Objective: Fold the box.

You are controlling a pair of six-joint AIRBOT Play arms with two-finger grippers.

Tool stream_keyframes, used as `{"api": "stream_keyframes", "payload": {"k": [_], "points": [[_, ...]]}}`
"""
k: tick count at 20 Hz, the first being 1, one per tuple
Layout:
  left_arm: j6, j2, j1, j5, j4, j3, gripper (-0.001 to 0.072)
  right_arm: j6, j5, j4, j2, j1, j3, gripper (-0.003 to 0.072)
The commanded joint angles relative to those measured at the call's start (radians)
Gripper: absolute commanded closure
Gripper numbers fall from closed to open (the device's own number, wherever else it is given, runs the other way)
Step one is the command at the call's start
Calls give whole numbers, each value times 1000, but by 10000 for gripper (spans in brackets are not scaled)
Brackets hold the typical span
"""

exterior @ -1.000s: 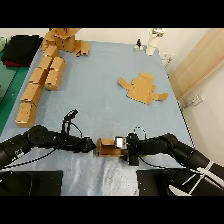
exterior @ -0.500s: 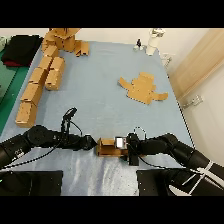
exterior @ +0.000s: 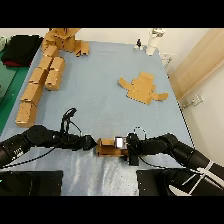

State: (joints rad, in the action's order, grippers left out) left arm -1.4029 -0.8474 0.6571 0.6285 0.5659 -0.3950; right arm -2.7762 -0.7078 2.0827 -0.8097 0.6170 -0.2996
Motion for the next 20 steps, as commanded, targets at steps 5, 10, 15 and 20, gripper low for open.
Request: {"api": "stream_keyframes", "payload": {"k": [5,10,15,20], "points": [[2,14,-69,121,6,-49,207,0,0,0,0,0,0,187],[1,-7,7,137,6,-48,207,0,0,0,0,0,0,187],[0,-42,85,35,2,-48,207,0,0,0,0,0,0,188],[0,-89,117,-21,-30,-50,207,0,0,0,0,0,0,188]]}}
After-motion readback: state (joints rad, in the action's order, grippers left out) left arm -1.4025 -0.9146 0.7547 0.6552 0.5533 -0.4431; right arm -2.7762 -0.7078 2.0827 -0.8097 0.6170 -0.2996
